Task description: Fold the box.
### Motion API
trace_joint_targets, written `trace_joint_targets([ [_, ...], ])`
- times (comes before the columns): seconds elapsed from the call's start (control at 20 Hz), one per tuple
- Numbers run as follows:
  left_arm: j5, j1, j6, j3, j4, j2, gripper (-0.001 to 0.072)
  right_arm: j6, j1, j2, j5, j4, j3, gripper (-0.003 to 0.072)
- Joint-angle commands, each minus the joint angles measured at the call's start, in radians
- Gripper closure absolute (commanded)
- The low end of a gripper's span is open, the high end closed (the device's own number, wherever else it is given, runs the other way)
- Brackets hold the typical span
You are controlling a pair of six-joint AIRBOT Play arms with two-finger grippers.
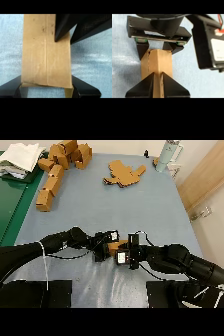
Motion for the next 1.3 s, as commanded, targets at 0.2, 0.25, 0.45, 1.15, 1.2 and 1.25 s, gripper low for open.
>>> trace_joint_targets([
  [0.2, 0.000, 0.000, 0.000, 0.001, 0.000, 0.000, 0.0175, 0.000, 0.000, 0.008, -0.016, -0.001, 0.000, 0.0601],
  [0.25, 0.000, 0.000, 0.000, 0.001, 0.000, 0.000, 0.0175, 0.000, 0.000, 0.008, -0.016, -0.001, 0.001, 0.0601],
  [0.45, 0.000, 0.000, 0.000, 0.001, 0.000, 0.000, 0.0175, 0.000, 0.000, 0.008, -0.016, -0.002, 0.014, 0.0606],
  [1.15, 0.000, 0.000, 0.000, 0.001, 0.000, 0.000, 0.0175, 0.000, 0.000, -0.054, -0.021, 0.017, 0.015, 0.0311],
  [1.2, 0.000, 0.000, 0.000, 0.001, 0.000, 0.000, 0.0175, 0.001, 0.000, -0.058, -0.017, 0.016, 0.015, 0.0313],
  [1.25, 0.000, 0.000, 0.000, 0.001, 0.000, 0.000, 0.0175, 0.000, 0.000, -0.062, -0.015, 0.014, 0.015, 0.0316],
])
